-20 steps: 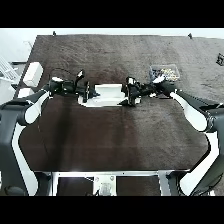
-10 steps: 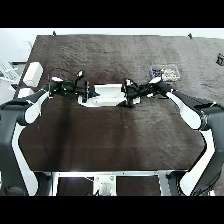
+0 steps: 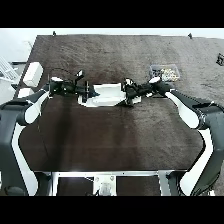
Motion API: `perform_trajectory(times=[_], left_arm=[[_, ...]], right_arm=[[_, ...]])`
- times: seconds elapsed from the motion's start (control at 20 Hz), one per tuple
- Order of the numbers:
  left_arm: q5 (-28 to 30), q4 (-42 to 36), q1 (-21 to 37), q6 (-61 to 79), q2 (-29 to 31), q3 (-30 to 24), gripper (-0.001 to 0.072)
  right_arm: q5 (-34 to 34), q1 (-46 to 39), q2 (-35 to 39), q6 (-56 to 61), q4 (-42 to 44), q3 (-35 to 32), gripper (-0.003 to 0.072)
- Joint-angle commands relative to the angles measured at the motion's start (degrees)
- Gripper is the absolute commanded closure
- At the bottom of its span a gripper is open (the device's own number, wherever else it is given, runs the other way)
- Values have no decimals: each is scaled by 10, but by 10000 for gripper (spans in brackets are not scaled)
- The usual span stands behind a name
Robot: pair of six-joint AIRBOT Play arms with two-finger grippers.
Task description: Fold the box and place the chain.
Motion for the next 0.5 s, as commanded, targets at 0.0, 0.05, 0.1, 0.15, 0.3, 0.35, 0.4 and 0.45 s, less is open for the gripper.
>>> perform_trajectory(times=[0.0, 0.05, 0.1, 0.15, 0.3, 0.35, 0.4, 0.45], left_arm=[[0, 0, 0, 0, 0, 0, 686], [0, 0, 0, 0, 0, 0, 686], [0, 0, 0, 0, 0, 0, 686], [0, 0, 0, 0, 0, 0, 686], [0, 0, 0, 0, 0, 0, 686], [0, 0, 0, 0, 0, 0, 686], [0, 0, 0, 0, 0, 0, 686], [0, 0, 0, 0, 0, 0, 686]], right_arm=[[9, -3, 0, 12, 2, 0, 4], [16, -5, 0, 13, -3, 0, 4], [20, -9, 0, 14, -6, 0, 4], [22, -14, 0, 15, -6, 1, 3], [41, -27, 0, 15, -6, 4, -34], [51, -29, 0, 18, -5, 6, -34], [52, -29, 0, 26, -5, 10, -34], [52, -29, 0, 26, -6, 12, -34]])
